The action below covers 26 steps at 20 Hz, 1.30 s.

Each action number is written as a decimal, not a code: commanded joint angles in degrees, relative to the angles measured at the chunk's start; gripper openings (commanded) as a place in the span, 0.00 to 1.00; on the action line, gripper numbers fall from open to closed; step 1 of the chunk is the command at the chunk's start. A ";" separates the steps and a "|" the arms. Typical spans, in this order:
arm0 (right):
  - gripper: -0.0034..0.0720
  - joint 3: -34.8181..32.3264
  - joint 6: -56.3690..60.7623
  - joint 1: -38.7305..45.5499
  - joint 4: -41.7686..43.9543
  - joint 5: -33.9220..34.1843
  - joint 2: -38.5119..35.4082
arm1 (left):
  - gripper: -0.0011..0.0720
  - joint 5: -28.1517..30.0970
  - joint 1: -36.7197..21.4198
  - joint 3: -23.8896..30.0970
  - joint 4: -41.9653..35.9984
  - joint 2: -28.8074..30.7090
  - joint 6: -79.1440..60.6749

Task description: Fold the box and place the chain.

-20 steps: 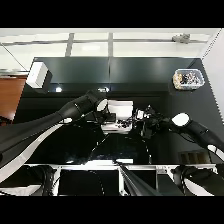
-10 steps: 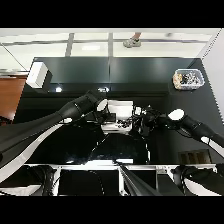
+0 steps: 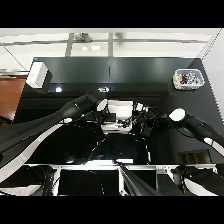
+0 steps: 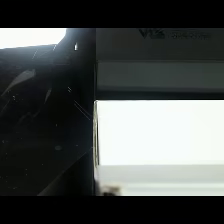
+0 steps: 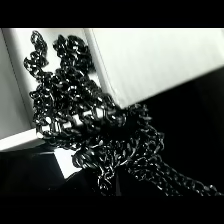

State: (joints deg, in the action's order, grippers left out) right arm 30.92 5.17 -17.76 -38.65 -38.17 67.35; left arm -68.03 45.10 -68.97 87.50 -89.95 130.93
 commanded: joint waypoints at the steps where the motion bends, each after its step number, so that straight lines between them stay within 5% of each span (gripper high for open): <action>1: 0.06 2.47 18.86 0.02 -11.87 -6.88 -5.46 | 0.05 0.00 0.00 -0.07 0.02 0.00 -0.02; 9: 0.06 19.19 38.38 0.02 -15.52 -19.47 -17.88 | 0.05 -0.04 0.00 -0.07 0.00 0.00 -0.02; 15: 0.06 29.27 43.50 0.02 -0.48 -21.81 -17.86 | 0.05 -0.04 0.00 -0.07 -0.13 0.00 -0.02; 18: 0.06 29.27 44.28 -0.04 7.17 -21.66 -16.96 | 0.05 -0.15 0.00 -0.07 -0.13 0.00 -0.02; 26: 0.07 17.57 47.15 -0.15 7.10 -21.97 -9.07 | 0.05 -0.15 0.00 -0.07 -0.13 0.00 -0.02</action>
State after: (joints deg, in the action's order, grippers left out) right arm 52.14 51.51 -17.87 -32.60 -60.12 55.90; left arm -68.16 45.10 -68.97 87.37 -89.95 130.93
